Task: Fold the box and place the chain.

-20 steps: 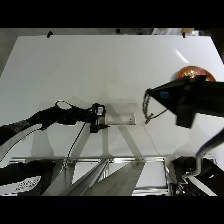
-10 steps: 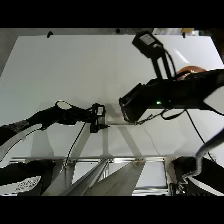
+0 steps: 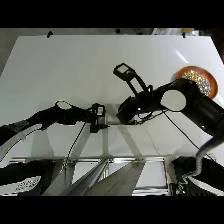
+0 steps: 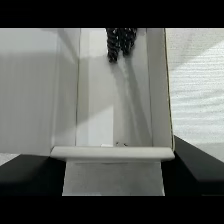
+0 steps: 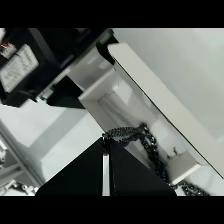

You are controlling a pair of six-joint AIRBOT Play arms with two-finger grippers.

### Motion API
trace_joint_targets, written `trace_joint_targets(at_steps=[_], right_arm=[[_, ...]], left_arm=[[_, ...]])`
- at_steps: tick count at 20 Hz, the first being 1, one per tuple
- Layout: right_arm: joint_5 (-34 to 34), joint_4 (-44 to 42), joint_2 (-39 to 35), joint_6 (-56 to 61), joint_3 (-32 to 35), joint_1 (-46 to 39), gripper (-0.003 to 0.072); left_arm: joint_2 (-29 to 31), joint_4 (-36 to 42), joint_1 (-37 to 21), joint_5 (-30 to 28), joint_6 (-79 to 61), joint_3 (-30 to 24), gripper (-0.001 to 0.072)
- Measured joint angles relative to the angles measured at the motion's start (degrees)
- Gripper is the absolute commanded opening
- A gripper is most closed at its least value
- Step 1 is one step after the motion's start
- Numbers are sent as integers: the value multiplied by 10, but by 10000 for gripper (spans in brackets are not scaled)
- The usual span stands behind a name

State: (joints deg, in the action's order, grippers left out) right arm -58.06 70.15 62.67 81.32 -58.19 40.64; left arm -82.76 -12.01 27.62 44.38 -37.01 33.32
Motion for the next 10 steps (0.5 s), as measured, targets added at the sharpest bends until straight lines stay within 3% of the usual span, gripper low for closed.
trace_joint_targets(at_steps=[2, 4, 7, 10], right_arm=[[16, 0, 2, -2, 31, 0, 21], [28, -1, 3, -2, 57, 0, 99], [39, -2, 4, -2, 76, 0, 142], [31, -1, 1, 5, 79, -2, 139]], left_arm=[[0, 0, 0, 0, 0, 0, 253], [0, 0, 0, 0, 0, 0, 253], [0, 0, 0, 0, 0, 0, 253], [0, 0, 0, 0, 0, 0, 253]])
